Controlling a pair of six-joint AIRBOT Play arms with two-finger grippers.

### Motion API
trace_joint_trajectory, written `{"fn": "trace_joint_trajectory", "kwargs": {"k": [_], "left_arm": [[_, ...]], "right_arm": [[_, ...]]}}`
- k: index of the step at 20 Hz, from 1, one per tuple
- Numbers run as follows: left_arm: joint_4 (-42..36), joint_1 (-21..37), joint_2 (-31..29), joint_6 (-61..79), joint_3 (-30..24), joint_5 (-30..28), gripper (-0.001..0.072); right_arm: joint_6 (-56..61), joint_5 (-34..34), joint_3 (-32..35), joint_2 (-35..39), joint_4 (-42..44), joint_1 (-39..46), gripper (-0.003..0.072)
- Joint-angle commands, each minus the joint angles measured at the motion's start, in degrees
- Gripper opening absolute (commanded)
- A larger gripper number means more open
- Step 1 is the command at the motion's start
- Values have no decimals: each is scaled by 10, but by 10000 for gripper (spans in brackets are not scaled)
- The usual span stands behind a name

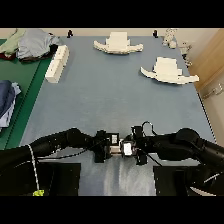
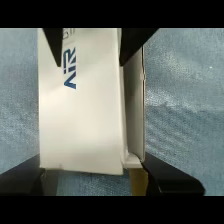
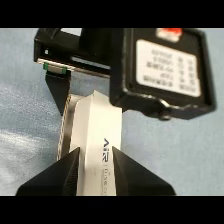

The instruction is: Fold the box.

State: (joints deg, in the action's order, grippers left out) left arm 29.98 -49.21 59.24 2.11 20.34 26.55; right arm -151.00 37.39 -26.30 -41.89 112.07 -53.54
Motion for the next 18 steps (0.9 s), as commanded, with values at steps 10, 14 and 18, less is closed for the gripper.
{"fn": "trace_joint_trajectory", "kwargs": {"k": [10,14,18], "left_arm": [[0,0,0,0,0,0,507],[0,0,0,0,0,0,507],[0,0,0,0,0,0,506]], "right_arm": [[10,22,1,-3,18,-5,159],[10,22,3,-4,24,-5,159],[9,23,5,-8,32,-5,263]]}}
